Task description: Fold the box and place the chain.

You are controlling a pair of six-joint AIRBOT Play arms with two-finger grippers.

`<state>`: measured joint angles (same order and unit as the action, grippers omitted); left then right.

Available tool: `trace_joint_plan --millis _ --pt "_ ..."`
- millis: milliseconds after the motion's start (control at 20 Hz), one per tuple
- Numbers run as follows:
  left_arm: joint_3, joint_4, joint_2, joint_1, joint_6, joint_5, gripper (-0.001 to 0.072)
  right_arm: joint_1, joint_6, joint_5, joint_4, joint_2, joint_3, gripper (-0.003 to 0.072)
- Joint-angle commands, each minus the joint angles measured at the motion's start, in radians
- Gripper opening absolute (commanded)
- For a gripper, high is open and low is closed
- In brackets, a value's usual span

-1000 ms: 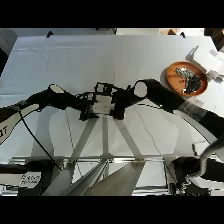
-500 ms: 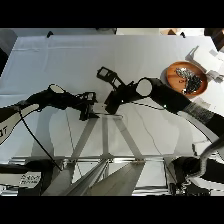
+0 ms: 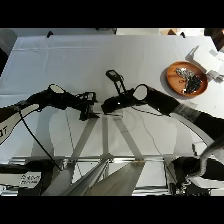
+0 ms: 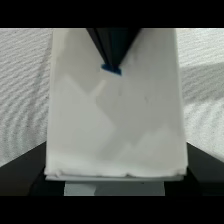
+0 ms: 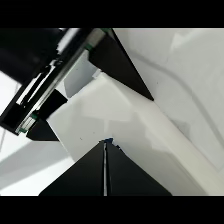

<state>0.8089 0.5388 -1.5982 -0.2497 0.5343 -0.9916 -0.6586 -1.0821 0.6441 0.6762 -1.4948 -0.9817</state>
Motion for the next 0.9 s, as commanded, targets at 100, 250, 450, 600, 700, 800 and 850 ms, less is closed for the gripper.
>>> trace_joint_plan --millis 100,250,450,600,700,800,850 --pt "0.0 0.0 0.0 0.0 0.0 0.0 0.0209 0.0 -0.021 -0.003 -0.02 -0.032 0.046 0.0013" --pt "0.0 0.0 0.0 0.0 0.0 0.0 0.0209 0.0 -0.02 -0.006 -0.02 -0.032 0.046 0.0014" --pt "0.0 0.0 0.0 0.0 0.0 0.0 0.0209 0.0 -0.016 -0.023 -0.018 -0.001 0.046 0.0014" --pt "0.0 0.0 0.0 0.0 0.0 0.0 0.0209 0.035 -0.006 -0.031 -0.018 0.076 0.047 0.0015" --pt "0.0 0.0 0.0 0.0 0.0 0.001 0.0209 0.069 -0.006 -0.026 -0.018 0.129 0.053 0.0015" --pt "0.0 0.0 0.0 0.0 0.0 0.0 0.0209 0.094 -0.006 -0.027 -0.018 0.169 0.079 0.0015" --pt "0.0 0.0 0.0 0.0 0.0 0.0 0.0209 0.103 -0.006 -0.023 -0.018 0.174 0.094 0.0015"
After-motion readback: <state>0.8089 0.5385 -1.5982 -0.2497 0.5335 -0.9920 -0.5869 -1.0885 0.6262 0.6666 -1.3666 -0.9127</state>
